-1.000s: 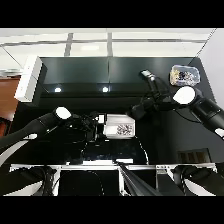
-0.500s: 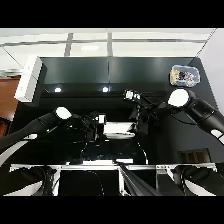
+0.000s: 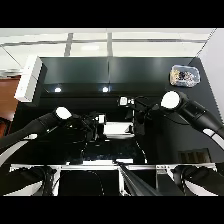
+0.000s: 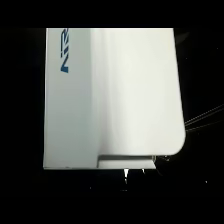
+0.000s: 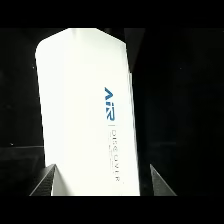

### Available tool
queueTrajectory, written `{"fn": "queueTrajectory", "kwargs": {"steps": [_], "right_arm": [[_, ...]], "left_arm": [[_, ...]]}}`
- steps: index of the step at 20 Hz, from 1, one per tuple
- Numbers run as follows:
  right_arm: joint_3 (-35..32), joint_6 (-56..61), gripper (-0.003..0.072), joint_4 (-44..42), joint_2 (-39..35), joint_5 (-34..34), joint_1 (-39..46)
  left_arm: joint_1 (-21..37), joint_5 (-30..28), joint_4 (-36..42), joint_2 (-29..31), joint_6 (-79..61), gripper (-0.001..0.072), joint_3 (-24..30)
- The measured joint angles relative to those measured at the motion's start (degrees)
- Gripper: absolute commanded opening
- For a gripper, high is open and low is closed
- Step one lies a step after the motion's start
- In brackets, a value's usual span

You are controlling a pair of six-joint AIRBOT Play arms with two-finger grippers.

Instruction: Fold the box and place the chain.

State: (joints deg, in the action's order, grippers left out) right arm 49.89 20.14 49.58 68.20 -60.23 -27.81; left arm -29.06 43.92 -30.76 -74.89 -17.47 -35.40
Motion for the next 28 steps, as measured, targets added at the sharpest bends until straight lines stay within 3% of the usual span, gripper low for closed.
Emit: {"fn": "queueTrajectory", "kwargs": {"steps": [3,4,5,6,7,8,19,21,28], "right_arm": [[0.0,-0.2,0.0720,0.9,0.1,0.2,-0.3],[0.0,-0.2,0.0688,1.1,0.1,0.2,-0.4],[0.0,-0.2,0.0539,1.2,0.1,0.2,-0.4],[0.0,-0.2,0.0471,1.3,0.1,0.2,-0.4],[0.0,-0.2,0.0451,1.3,0.1,0.0,-0.4],[0.0,-0.2,0.0305,1.4,0.1,-0.2,-0.5],[0.0,0.5,0.0301,1.9,0.1,-3.0,-0.5],[0.0,1.0,0.0190,2.4,0.1,-2.6,-0.5],[0.0,2.3,0.0190,3.4,0.1,-2.7,-0.5]], "left_arm": [[0.0,0.0,0.0,0.0,0.0,0.0290,0.0],[0.0,0.0,0.0,0.0,0.0,0.0290,0.0],[0.0,0.0,0.0,0.0,0.0,0.0290,0.0],[0.0,0.0,0.0,0.0,0.0,0.0290,0.0],[0.0,0.0,0.0,0.0,0.0,0.0291,0.0],[0.0,0.0,0.0,0.0,0.0,0.0290,0.0],[0.0,0.0,0.0,0.0,0.0,0.0290,0.0],[0.0,0.0,0.0,0.0,-0.1,0.0290,0.0],[0.0,0.0,0.0,0.0,-0.1,0.0290,0.0]]}}
